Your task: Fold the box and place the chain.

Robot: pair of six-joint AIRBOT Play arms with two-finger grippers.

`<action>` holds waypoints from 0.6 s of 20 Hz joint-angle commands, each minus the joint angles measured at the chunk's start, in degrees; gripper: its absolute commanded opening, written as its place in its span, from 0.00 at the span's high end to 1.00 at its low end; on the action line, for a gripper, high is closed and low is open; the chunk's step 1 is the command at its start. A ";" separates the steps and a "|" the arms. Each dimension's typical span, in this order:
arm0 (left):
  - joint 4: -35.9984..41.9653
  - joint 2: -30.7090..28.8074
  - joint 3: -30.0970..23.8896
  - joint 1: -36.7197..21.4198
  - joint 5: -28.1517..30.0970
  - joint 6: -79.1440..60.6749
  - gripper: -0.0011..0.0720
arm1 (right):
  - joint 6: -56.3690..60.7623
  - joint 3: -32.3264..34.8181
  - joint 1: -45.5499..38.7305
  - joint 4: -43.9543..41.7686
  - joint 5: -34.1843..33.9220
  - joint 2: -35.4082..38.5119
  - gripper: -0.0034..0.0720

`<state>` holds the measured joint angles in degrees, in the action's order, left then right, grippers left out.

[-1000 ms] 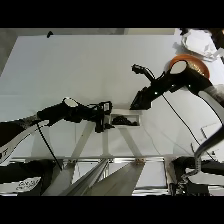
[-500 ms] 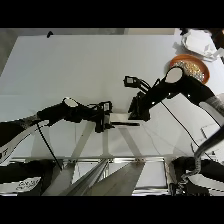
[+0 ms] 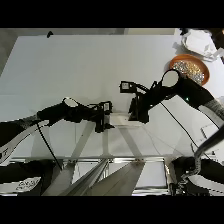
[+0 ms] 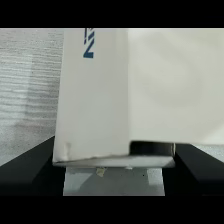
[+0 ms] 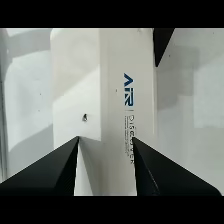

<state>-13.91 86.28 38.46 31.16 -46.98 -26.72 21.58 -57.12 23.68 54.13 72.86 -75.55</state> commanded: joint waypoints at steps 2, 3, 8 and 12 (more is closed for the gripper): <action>-0.02 0.00 0.00 0.00 0.00 -0.02 0.54 | 2.56 0.04 1.33 2.86 -2.21 0.37 0.57; 0.00 0.00 0.00 0.00 0.00 -0.02 0.54 | 2.58 0.04 1.38 2.89 -2.29 0.37 0.57; 0.00 0.00 0.00 0.00 0.02 -0.02 0.54 | 4.15 0.37 1.38 2.91 -2.43 0.44 0.62; 0.00 0.00 0.00 0.00 0.00 -0.02 0.54 | 5.42 0.98 1.38 3.43 -3.93 0.66 0.66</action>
<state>-13.87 86.28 38.46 31.16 -46.92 -26.68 25.76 -56.60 24.99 56.97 70.22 -75.09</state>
